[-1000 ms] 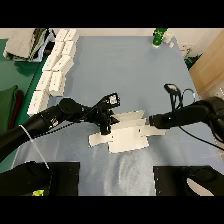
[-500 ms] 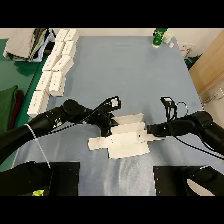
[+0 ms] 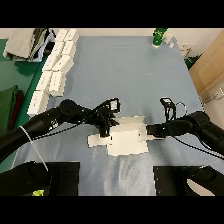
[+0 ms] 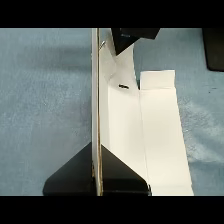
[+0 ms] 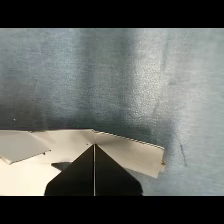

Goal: Fold the box.

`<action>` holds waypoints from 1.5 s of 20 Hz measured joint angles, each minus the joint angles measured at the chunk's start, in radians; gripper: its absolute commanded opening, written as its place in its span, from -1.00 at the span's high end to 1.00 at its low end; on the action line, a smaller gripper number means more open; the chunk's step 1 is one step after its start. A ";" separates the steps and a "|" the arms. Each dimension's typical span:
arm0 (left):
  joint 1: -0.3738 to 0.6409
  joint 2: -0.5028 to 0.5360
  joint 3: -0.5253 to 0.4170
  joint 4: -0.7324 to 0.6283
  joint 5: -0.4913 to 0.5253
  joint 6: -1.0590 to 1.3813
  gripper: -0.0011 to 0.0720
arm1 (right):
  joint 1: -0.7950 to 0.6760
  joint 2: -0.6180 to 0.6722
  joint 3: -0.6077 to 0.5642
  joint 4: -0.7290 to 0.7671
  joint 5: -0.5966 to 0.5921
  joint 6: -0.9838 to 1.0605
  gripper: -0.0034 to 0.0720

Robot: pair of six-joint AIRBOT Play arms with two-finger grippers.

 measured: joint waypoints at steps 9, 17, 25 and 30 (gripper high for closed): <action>-0.026 0.067 -0.142 -0.293 0.116 0.446 0.94 | 0.000 0.085 0.024 -0.005 -0.006 0.051 0.91; -0.036 0.057 -0.210 -0.321 0.100 0.500 0.94 | 0.000 0.152 0.029 -0.043 -0.007 0.101 0.91; -0.037 0.039 -0.205 -0.264 0.105 0.365 0.94 | 0.000 0.159 0.029 -0.041 -0.008 0.107 0.91; -0.037 0.050 -0.166 -0.137 0.137 0.177 0.94 | 0.000 0.159 0.029 -0.034 -0.011 0.107 0.91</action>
